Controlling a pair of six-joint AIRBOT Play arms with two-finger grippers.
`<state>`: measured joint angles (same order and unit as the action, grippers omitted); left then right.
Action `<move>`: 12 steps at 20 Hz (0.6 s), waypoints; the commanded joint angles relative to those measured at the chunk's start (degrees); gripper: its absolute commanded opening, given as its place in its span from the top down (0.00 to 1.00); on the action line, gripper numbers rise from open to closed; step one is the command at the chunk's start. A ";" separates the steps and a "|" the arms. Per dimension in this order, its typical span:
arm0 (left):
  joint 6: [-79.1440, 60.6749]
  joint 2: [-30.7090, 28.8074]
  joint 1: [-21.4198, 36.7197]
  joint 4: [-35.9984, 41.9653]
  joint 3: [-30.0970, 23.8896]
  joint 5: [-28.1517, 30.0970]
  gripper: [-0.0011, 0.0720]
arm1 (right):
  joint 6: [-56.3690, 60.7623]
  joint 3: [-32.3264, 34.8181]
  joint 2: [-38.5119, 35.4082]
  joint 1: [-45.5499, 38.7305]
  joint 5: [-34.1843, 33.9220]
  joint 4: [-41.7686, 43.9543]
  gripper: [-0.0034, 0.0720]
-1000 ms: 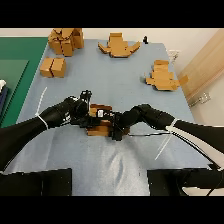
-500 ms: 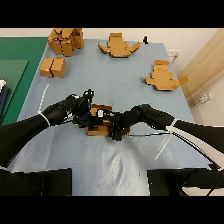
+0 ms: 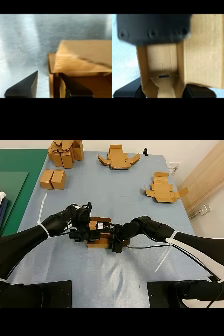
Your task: Fold the box.
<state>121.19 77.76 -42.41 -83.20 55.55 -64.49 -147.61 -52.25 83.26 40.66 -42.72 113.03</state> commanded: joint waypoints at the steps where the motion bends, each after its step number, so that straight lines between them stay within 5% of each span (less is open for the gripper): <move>1: 3.04 -0.02 0.02 -4.26 0.02 -2.12 0.47 | 0.17 0.00 -0.02 0.02 -0.22 0.13 0.75; 9: 2.25 3.45 0.00 -0.28 0.02 2.47 0.49 | 0.17 0.00 -0.02 0.02 -0.35 0.11 0.75; 10: 2.25 3.85 0.00 -0.11 0.02 2.40 0.67 | 0.17 0.00 -0.02 0.02 -0.37 0.13 0.75; 11: 2.08 3.78 0.00 -0.17 0.04 2.45 0.95 | 0.17 0.00 -0.02 0.02 -0.37 0.11 0.75; 12: 2.03 3.50 0.00 -0.17 0.04 2.51 0.96 | 0.17 0.00 -0.02 0.02 -0.37 0.11 0.75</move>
